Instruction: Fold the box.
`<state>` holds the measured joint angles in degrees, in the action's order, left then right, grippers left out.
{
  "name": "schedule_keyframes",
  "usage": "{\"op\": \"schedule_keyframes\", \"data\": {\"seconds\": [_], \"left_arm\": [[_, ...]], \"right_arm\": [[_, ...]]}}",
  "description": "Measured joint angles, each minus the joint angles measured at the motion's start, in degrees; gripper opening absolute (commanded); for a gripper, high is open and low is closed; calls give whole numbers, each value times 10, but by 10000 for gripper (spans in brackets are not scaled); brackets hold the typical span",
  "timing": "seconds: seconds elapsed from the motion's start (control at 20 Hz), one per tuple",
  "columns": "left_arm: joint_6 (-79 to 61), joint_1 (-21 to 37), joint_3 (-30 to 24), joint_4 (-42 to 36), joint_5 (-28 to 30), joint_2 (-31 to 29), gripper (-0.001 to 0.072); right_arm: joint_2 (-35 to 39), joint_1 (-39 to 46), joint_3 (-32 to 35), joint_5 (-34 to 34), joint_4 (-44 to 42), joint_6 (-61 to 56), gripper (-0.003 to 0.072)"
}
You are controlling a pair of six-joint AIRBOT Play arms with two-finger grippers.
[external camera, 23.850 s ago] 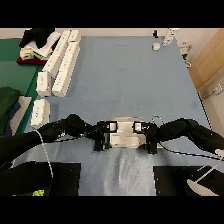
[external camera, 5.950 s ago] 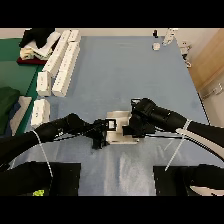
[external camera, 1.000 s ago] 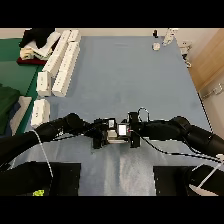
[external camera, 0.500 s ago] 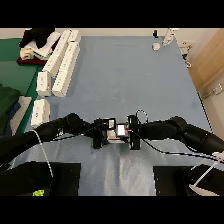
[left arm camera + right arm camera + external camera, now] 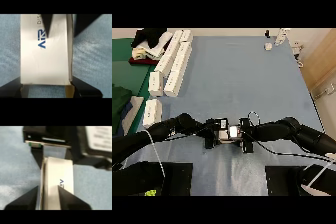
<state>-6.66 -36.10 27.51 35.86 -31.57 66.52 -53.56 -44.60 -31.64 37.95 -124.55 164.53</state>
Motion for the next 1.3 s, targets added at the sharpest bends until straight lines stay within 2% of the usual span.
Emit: {"op": "schedule_keyframes", "data": {"seconds": [0.15, 0.2, 0.25, 0.3, 0.4, 0.5, 0.7, 0.95, 1.1, 1.3], "left_arm": [[0, 0, 0, 0, 0, 0, 536], [0, 0, 0, 0, 0, 0, 536], [0, 0, 0, 0, 0, 0, 537], [0, 0, 0, 0, 0, 0, 536], [0, 0, 0, 0, 0, 0, 536], [1, 0, 0, 0, 0, 0, 537], [1, 0, 0, -1, 0, 0, 536], [1, 0, 0, -1, 0, 0, 536], [1, 0, 0, -1, 0, 0, 537], [2, 0, 0, -1, 0, 0, 536]], "right_arm": [[27, 3, 0, -2, -1, -21, 516], [35, 3, 0, -1, -2, -36, 494], [42, 3, 0, -1, -2, -61, 326], [48, 3, 0, -2, -2, -92, 114], [55, 4, 6, -9, -16, -148, 36], [63, 6, 28, -43, -51, -183, 10], [88, -6, 92, -138, -111, -223, 4], [111, -71, 164, -284, -143, -298, 4], [93, -95, 182, -338, -148, -322, 4], [67, -110, 193, -365, -148, -337, 4]]}}
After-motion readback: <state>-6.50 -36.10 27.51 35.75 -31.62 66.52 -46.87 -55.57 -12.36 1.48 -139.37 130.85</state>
